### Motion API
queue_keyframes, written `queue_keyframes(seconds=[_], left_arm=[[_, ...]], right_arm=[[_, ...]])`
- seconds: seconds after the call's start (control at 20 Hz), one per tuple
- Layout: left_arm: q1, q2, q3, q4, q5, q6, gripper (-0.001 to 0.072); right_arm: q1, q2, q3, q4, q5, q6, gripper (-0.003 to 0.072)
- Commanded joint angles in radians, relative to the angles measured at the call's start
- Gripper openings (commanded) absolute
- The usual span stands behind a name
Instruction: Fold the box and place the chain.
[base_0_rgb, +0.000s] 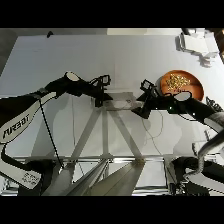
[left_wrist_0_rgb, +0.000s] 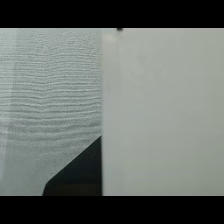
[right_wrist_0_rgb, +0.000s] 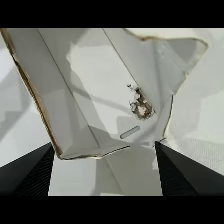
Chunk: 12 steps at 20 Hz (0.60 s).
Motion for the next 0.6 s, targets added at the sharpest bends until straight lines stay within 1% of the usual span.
queue_keyframes(seconds=[0.0, 0.2, 0.35, 0.45, 0.55], left_arm=[[-0.001, 0.0, 0.0, 0.0, 0.0, 0.0, 0.0005], [-0.001, 0.0, 0.0, 0.0, 0.0, 0.0, 0.0005], [-0.001, 0.0, 0.0, 0.0, 0.0, 0.0, 0.0005], [-0.001, 0.0, 0.0, 0.0, 0.0, 0.0, 0.0005], [-0.001, 0.0, 0.0, 0.0, 0.0, 0.0, 0.0005]], right_arm=[[0.001, 0.0, 0.006, -0.01, 0.012, 0.093, 0.0696], [0.001, 0.0, 0.007, -0.019, 0.01, 0.166, 0.0696], [0.001, 0.0, 0.007, -0.134, 0.011, 0.218, 0.0696], [0.001, 0.0, 0.007, -0.19, -0.013, 0.202, 0.0696], [0.001, -0.008, 0.009, -0.158, -0.044, 0.135, 0.0696]])
